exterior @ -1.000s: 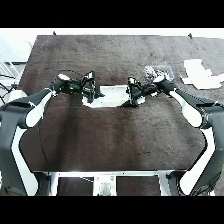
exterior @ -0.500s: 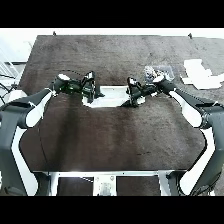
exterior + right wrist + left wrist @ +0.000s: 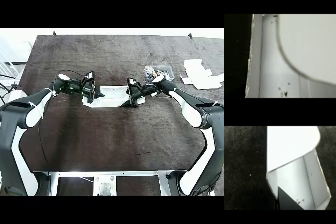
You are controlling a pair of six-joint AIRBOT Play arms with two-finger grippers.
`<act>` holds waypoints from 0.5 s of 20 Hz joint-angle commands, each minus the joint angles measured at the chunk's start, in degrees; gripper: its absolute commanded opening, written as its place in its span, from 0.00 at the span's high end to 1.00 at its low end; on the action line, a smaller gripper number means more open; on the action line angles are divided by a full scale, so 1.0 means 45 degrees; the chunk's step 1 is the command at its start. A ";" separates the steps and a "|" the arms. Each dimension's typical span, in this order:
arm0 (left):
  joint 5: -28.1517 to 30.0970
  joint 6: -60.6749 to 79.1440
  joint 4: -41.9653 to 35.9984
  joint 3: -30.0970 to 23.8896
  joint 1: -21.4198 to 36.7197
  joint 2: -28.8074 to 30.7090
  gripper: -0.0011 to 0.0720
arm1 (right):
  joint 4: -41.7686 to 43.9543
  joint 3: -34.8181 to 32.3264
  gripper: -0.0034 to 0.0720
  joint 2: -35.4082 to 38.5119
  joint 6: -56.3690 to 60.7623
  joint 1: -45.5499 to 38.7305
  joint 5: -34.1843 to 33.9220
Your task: Fold the box and place the chain.
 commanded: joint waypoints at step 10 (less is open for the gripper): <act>0.0049 0.0000 0.0000 -0.0005 0.0010 -0.0005 0.96 | 0.0000 0.0005 0.18 0.0000 0.0005 0.0000 0.0024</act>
